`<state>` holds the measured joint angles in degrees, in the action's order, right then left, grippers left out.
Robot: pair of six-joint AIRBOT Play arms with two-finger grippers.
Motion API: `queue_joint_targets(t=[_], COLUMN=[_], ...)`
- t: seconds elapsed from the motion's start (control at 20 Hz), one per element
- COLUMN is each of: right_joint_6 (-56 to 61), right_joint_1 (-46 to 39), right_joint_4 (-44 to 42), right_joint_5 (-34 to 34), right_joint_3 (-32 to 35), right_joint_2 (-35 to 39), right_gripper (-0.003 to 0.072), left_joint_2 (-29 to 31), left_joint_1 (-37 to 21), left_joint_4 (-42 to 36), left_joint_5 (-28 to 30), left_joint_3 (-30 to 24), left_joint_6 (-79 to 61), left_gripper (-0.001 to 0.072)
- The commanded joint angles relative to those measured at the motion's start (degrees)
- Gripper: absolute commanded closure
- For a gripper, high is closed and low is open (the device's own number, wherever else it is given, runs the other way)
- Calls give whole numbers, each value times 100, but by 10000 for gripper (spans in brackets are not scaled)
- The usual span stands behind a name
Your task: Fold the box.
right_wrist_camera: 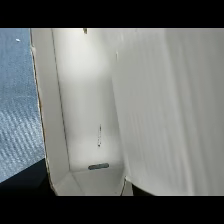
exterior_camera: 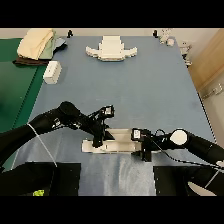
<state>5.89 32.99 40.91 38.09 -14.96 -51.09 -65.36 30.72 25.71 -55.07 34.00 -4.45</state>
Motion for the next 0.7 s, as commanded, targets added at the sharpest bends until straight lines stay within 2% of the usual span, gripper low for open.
queue_joint_targets(t=[0.0, 0.65], right_joint_6=[4, 4], right_joint_1=[-2, -2], right_joint_4=[0, 0], right_joint_5=[-15, -17], right_joint_3=[2, 2], right_joint_2=[-2, -2], right_gripper=[241, 240], left_joint_2=[-4, -4], left_joint_1=[0, 0], left_joint_4=[-2, -24], left_joint_5=[2, -39], left_joint_3=[4, 4], left_joint_6=[-2, -4], left_gripper=[696, 696])
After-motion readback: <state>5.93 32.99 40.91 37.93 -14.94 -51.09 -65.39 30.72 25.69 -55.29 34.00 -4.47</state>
